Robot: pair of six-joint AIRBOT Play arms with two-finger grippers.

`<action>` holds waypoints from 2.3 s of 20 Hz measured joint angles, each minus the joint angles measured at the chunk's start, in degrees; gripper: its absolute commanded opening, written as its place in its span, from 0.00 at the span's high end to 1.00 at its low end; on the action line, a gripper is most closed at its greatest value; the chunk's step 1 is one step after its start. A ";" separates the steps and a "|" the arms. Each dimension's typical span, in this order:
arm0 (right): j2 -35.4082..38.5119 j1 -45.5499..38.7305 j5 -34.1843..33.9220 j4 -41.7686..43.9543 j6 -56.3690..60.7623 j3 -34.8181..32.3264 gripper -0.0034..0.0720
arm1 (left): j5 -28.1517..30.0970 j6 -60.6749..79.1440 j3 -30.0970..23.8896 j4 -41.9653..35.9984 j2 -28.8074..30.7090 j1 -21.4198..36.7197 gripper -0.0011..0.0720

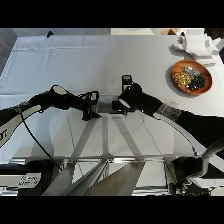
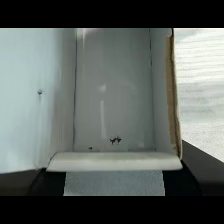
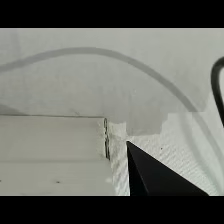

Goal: Fold the box and place the chain.

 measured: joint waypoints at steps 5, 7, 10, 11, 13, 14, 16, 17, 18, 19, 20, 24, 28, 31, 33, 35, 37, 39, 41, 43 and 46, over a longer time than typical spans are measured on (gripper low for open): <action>3.74 -0.02 1.64 0.11 -1.90 0.00 0.56 | -0.02 -0.04 0.00 0.00 0.00 0.00 0.61; 6.80 -0.04 2.01 0.11 -4.52 0.00 0.56 | -0.02 -0.04 0.00 0.00 0.00 0.00 0.61; 12.26 -0.04 2.91 0.17 -8.07 -0.02 0.56 | -0.02 -0.07 0.00 0.00 0.00 0.00 0.61; 14.29 -0.07 3.06 0.07 -9.42 -0.02 0.56 | -0.02 -0.07 0.00 0.00 0.00 0.00 0.61; 18.12 -0.52 2.84 -0.68 -12.57 -0.02 0.57 | -0.02 -0.07 0.00 -0.02 0.00 0.00 0.61; 20.15 -1.09 2.54 -1.60 -14.71 -0.02 0.57 | -0.02 -0.07 0.00 -0.02 0.00 0.00 0.61; 23.65 -2.67 2.38 -3.93 -19.28 -0.02 0.57 | -0.02 -0.07 0.00 -0.02 0.00 0.00 0.61; 25.00 -3.69 2.71 -5.35 -21.46 0.00 0.57 | -0.02 -0.07 0.00 -0.02 0.00 0.00 0.61; 26.25 -4.96 3.45 -6.95 -24.02 0.00 0.57 | -0.02 -0.07 0.00 -0.02 0.00 0.00 0.61; 27.23 -6.43 4.02 -8.28 -26.95 0.00 0.57 | -0.02 -0.07 0.00 -0.02 0.00 0.00 0.61; 27.91 -7.89 4.50 -9.31 -30.10 0.00 0.57 | -0.02 -0.07 0.00 -0.02 0.00 -0.02 0.61; 29.18 -16.44 2.97 -11.98 -41.81 0.00 0.49 | -0.02 -0.07 0.00 -0.02 0.00 0.00 0.61; 28.57 -28.35 -1.90 -12.17 -46.14 -0.02 0.41 | -0.02 -0.07 0.00 -0.02 0.00 0.00 0.61; 26.82 -37.44 -4.31 -9.18 -44.70 0.00 0.41 | -0.02 -0.07 0.00 -0.02 0.00 0.00 0.61; 24.70 -42.53 -5.35 -5.44 -44.02 0.00 0.41 | -0.02 -0.07 0.00 -0.02 0.00 0.00 0.61; 22.03 -46.64 -6.58 -0.57 -43.56 0.00 0.40 | -0.02 -0.07 0.00 -0.02 0.00 0.00 0.61; 18.95 -49.66 -7.93 3.21 -43.52 0.20 0.36 | -0.02 -0.07 0.00 -0.04 0.00 0.00 0.61; 15.41 -51.82 -9.33 5.33 -43.56 1.14 0.33 | -0.02 -0.07 0.00 -0.04 0.00 0.00 0.61; 11.43 -53.42 -10.36 6.34 -43.65 2.91 0.33 | -0.02 -0.07 0.00 -0.04 0.00 0.00 0.61; 6.95 -54.51 -10.95 6.99 -43.95 5.84 0.34 | -0.02 -0.07 0.00 -0.04 0.00 0.00 0.61; -0.09 -55.36 -10.47 7.15 -44.65 11.02 0.34 | -0.02 -0.07 0.00 -0.04 0.00 0.00 0.61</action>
